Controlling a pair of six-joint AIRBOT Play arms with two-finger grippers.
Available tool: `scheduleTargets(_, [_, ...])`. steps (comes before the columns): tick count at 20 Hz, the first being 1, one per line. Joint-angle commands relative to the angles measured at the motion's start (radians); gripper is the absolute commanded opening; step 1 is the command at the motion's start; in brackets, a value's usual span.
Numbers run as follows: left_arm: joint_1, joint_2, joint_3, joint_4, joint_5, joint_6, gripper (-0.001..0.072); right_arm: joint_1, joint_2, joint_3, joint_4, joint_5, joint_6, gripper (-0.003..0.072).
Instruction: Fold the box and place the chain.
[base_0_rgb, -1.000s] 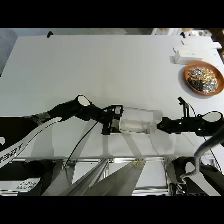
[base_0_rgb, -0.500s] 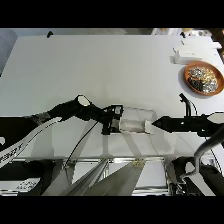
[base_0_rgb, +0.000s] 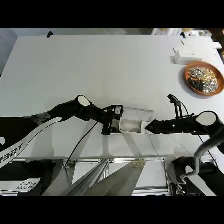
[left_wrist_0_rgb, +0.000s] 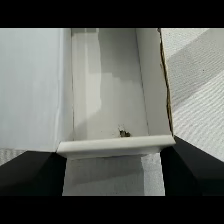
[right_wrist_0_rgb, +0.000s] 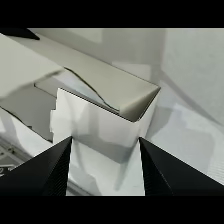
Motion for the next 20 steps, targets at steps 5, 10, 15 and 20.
scheduleTargets(5, [0.000, 0.000, 0.000, 0.000, 0.000, 0.000, 0.0208, 0.270, -0.113, 0.157, -0.280, -0.070, 0.489, 0.0468])
scheduleTargets(10, [0.000, 0.000, 0.001, 0.000, 0.000, 0.000, 0.0208, 0.409, -0.215, 0.217, -0.478, -0.019, 0.768, 0.0466])
scheduleTargets(15, [0.000, 0.000, 0.001, 0.000, 0.000, 0.000, 0.0208, 0.502, -0.269, 0.275, -0.647, 0.015, 0.982, 0.0454])
scheduleTargets(20, [0.000, 0.000, 0.001, 0.000, 0.000, 0.000, 0.0208, 0.544, -0.298, 0.311, -0.718, 0.070, 1.073, 0.0427])
